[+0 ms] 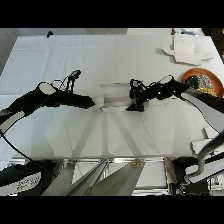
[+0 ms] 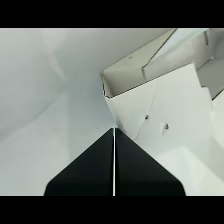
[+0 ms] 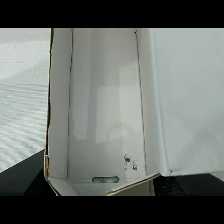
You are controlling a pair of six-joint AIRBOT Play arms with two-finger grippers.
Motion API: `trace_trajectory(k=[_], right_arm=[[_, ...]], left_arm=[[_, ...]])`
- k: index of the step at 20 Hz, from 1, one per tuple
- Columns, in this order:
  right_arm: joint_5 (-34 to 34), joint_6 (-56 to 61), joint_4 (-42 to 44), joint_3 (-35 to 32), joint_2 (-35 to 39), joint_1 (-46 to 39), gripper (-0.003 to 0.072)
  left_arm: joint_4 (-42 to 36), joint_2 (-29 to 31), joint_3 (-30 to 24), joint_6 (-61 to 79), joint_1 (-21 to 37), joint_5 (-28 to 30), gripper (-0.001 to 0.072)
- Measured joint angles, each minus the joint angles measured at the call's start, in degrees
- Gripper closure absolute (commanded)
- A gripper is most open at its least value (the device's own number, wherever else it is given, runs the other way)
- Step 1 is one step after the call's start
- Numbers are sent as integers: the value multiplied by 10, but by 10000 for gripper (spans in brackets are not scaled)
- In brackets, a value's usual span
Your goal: Fold the box and place the chain.
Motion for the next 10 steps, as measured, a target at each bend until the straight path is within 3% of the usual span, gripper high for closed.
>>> trace_trajectory(k=[6,10], right_arm=[[0,0,0,0,0,0,168],[0,0,0,0,0,0,168]], left_arm=[[-27,0,0,29,0,-2,691],[-32,-4,0,49,0,-3,514]])
